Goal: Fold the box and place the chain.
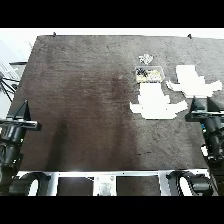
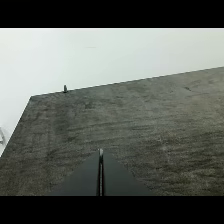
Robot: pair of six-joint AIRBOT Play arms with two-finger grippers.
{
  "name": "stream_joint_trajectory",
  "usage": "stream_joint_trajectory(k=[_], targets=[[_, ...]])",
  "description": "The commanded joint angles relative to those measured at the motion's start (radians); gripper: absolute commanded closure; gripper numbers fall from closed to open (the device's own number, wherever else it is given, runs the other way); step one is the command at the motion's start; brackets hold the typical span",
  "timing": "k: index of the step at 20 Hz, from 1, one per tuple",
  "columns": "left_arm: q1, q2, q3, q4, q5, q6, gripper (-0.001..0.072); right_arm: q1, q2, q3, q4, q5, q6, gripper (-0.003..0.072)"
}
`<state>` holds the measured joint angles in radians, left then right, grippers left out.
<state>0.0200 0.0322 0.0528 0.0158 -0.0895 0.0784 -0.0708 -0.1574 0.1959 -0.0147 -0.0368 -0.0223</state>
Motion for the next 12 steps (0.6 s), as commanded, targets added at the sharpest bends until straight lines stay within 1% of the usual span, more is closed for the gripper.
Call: stream_joint_trajectory(k=[1, 3, 5, 6, 7, 9, 10, 12], targets=[[0.0, 0.001, 0.0, 0.0, 0.0, 0.0, 0.0688, -0.061, -0.119, 0.116, -0.014, -0.05, -0.008, 0.0194], [0.0, 0.001, 0.0, 0.0, 0.0, 0.0, 0.0688, -0.146, -0.295, 0.22, -0.011, 0.037, 0.016, 0.0193], [0.0, 0.001, 0.0, 0.0, 0.0, 0.0, 0.0688, -0.256, -0.505, 0.338, -0.016, 0.227, 0.073, 0.0194], [0.0, 0.001, 0.0, 0.0, 0.0, 0.0, 0.0688, -0.323, -0.62, 0.404, -0.066, 0.364, 0.141, 0.0195], [0.0, 0.001, 0.0, 0.0, 0.0, 0.0, 0.0688, -0.391, -0.729, 0.476, -0.187, 0.513, 0.288, 0.0195], [0.0, 0.001, 0.0, 0.0, 0.0, 0.0, 0.0688, -0.495, -0.916, 0.637, -0.539, 0.777, 0.631, 0.0195], [0.0, 0.001, 0.0, 0.0, 0.0, 0.0, 0.0688, -0.527, -0.988, 0.716, -0.684, 0.887, 0.743, 0.0194], [0.0, 0.001, 0.0, 0.0, 0.0, 0.0, 0.0688, -0.573, -1.095, 0.861, -0.856, 1.053, 0.863, 0.0191]])
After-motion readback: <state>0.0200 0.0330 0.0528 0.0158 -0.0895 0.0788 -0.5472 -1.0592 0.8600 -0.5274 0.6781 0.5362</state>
